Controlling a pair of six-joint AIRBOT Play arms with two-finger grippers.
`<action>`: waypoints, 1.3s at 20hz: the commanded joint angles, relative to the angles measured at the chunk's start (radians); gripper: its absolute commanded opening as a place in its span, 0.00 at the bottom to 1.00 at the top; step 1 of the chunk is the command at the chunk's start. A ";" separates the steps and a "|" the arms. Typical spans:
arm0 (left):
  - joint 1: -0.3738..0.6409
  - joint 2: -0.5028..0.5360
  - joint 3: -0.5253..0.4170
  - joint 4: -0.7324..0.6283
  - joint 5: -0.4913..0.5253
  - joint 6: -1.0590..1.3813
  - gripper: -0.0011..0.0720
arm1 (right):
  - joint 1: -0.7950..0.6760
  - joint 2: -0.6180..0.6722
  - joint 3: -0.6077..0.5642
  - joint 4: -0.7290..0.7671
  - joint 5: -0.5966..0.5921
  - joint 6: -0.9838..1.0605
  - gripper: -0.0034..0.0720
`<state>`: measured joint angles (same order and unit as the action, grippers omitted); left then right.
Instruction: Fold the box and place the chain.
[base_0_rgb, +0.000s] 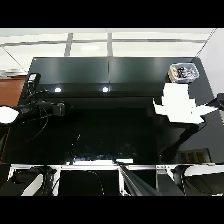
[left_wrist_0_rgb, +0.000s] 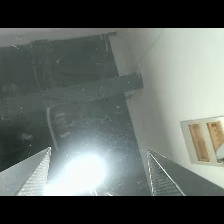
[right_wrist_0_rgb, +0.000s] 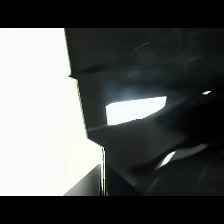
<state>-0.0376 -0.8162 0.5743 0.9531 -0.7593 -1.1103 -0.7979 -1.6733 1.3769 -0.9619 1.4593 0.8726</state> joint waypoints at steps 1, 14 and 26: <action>0.000 -0.001 0.000 0.001 0.011 0.003 0.98 | 0.068 0.142 -0.124 0.201 0.050 -0.047 0.07; -0.006 -0.197 0.042 -0.333 0.026 0.127 0.98 | 0.853 0.618 -1.023 0.998 -0.716 -0.409 0.07; -0.019 -0.837 0.472 -0.446 -0.478 0.129 0.98 | 0.953 0.618 -1.022 1.032 -0.727 -0.410 0.07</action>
<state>-0.0490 -1.5154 0.9428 0.5274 -1.0630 -0.9905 0.1364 -1.0565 0.3561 0.0692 0.7372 0.4637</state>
